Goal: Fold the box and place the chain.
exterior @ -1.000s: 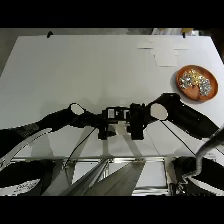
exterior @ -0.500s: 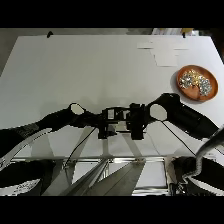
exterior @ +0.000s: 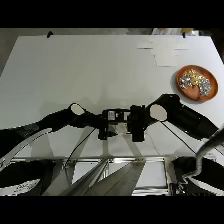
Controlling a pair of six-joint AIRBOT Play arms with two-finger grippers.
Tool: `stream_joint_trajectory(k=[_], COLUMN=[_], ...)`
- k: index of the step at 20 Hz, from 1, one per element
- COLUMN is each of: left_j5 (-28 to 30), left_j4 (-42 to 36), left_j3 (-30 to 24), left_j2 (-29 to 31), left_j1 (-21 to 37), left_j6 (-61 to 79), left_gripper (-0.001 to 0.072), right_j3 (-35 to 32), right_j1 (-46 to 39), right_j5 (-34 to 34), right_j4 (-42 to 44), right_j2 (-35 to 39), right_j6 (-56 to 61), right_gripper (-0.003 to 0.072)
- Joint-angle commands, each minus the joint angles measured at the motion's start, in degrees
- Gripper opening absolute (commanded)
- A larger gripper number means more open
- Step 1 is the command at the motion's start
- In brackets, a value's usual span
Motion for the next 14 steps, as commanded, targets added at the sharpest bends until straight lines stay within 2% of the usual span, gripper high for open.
stream_joint_trajectory(k=[1, 14], left_j5=[0.17, 0.17], left_j4=[0.0, 0.0], left_j3=[0.04, 0.04], left_j2=[0.04, 0.02], left_j1=[0.02, 0.02], left_j6=[-0.04, -0.04], left_gripper=[0.0207, 0.0207], right_j3=[-0.33, -1.44], right_j1=[0.04, 0.04], right_j5=[0.61, -1.55], right_j4=[1.62, -0.2], right_j2=[0.02, 0.02], right_j6=[0.02, 0.04], right_gripper=[0.018, 0.0162])
